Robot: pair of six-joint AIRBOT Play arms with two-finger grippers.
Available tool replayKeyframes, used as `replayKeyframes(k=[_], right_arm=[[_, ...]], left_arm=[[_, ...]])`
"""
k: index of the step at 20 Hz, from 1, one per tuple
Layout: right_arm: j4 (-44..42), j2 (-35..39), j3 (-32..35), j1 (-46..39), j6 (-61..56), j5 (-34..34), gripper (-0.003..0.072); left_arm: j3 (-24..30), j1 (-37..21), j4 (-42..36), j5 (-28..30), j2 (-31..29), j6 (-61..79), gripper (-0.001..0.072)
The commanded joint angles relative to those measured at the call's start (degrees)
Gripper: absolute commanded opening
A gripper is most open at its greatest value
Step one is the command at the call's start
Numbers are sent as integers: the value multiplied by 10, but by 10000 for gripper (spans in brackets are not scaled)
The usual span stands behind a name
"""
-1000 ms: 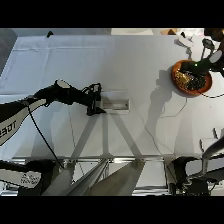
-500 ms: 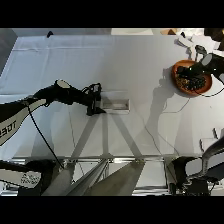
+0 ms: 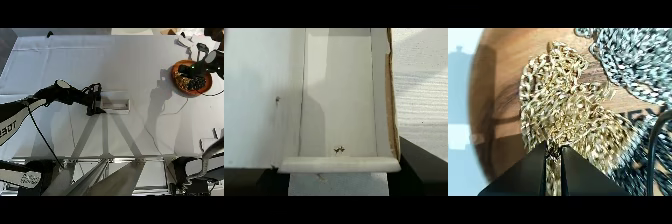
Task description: Fold the box and place the chain.
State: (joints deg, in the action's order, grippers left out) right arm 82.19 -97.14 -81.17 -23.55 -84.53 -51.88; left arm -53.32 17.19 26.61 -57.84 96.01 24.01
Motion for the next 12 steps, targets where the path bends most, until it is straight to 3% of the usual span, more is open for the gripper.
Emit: replayKeyframes(k=[1,3,6,12], right_arm=[[-1,51,0,2,66,-78,4],[-9,78,3,4,111,-132,4],[-31,139,41,12,116,-140,3],[-27,273,209,24,126,-143,3]], left_arm=[[0,0,0,0,0,0,326],[0,0,0,0,0,0,326],[0,0,0,0,0,0,326],[0,0,0,0,0,0,326]])
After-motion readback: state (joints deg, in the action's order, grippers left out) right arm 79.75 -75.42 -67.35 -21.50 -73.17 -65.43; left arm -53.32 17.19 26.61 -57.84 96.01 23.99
